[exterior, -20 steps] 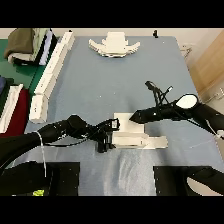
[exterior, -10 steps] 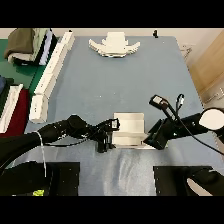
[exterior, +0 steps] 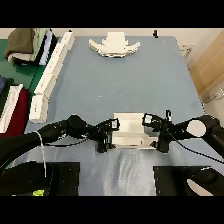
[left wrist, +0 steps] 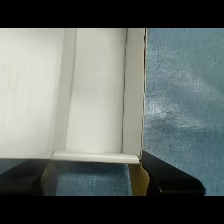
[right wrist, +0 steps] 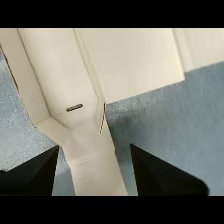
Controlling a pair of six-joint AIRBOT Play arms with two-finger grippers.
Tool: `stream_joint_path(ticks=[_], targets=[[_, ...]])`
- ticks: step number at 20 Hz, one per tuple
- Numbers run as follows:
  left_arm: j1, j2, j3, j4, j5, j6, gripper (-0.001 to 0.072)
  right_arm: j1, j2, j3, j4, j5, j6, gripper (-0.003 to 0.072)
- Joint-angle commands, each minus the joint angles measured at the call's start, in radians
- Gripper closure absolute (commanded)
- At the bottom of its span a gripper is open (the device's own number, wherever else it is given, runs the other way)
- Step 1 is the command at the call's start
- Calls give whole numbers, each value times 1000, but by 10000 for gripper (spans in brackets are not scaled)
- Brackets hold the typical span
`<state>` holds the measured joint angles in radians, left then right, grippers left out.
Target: Fold the box.
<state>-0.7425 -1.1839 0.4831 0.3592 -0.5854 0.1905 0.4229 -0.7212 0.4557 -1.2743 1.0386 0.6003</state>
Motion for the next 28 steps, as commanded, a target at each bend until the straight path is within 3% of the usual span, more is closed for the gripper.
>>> stream_joint_path(ticks=[1, 3, 4, 6, 10, 12, 20, 21, 22, 25, 26, 28], targets=[[0, 0, 1, 0, 0, 0, 248, 31, -27, -13, 4, -81, -104, -23], [0, 0, 1, 0, 0, 0, 248, 47, -27, -15, 25, -79, -104, 148], [0, -1, 1, 0, 0, 0, 248, 56, -27, -15, 35, -78, -104, 187], [0, 0, 1, 0, 0, 0, 248, 74, -27, -15, 45, -70, -103, 393], [0, 0, 1, 0, 0, 0, 248, 117, -27, -15, 72, -74, -103, 429], [0, -1, 1, 0, 0, 0, 248, 121, -27, -15, 90, -82, -104, 526], [0, 0, 1, 0, 0, 0, 248, 121, -35, -19, 168, -157, -113, 519], [0, 0, 1, 0, 0, 0, 248, 121, -42, -19, 177, -157, -117, 468], [0, 0, 1, 0, 0, 0, 248, 121, -51, -19, 194, -158, -133, 315], [0, 0, 1, 0, 0, 0, 248, 121, -91, -19, 220, -157, -156, 45], [0, 0, 1, 0, 0, 0, 248, 121, -102, -19, 224, -158, -157, 0], [0, 0, 1, 0, 0, 0, 248, 121, -106, -19, 223, -157, -157, -2]])
